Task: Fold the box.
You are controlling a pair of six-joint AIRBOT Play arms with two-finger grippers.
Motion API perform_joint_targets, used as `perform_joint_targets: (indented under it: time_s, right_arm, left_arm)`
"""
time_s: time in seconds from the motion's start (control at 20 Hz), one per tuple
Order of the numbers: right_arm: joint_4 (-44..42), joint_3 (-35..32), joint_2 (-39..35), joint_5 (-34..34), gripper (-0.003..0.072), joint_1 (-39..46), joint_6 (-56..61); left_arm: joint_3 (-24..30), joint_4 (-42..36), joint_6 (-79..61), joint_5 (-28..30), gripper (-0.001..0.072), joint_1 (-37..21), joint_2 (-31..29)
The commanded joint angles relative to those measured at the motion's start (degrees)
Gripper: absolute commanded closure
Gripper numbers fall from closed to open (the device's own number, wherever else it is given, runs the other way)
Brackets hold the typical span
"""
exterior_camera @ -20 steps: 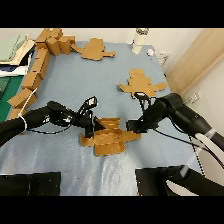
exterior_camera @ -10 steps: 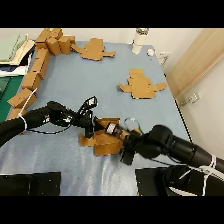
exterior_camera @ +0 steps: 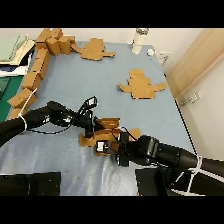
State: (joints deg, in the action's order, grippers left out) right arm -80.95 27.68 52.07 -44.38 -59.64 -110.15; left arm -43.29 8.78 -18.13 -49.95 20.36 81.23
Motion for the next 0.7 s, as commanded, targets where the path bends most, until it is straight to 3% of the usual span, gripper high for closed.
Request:
perform_joint_targets:
  time_s: [0.0, 0.3, 0.65]
  right_arm:
    - [2.16, -0.07, 1.53, 2.29, 0.0175, -0.37, 0.17]
    - [9.46, 1.40, -1.11, 1.92, 0.0175, -0.33, 13.22]
    - [9.18, 1.40, -1.36, 1.97, 0.0173, -0.33, 14.25]
  left_arm:
    - [0.02, 0.00, -0.02, 0.02, 0.0695, 0.00, -0.02]
    - [0.02, 0.00, -0.02, 0.04, 0.0695, 0.00, -0.02]
    - [0.02, 0.00, -0.02, 0.02, 0.0695, 0.00, -0.04]
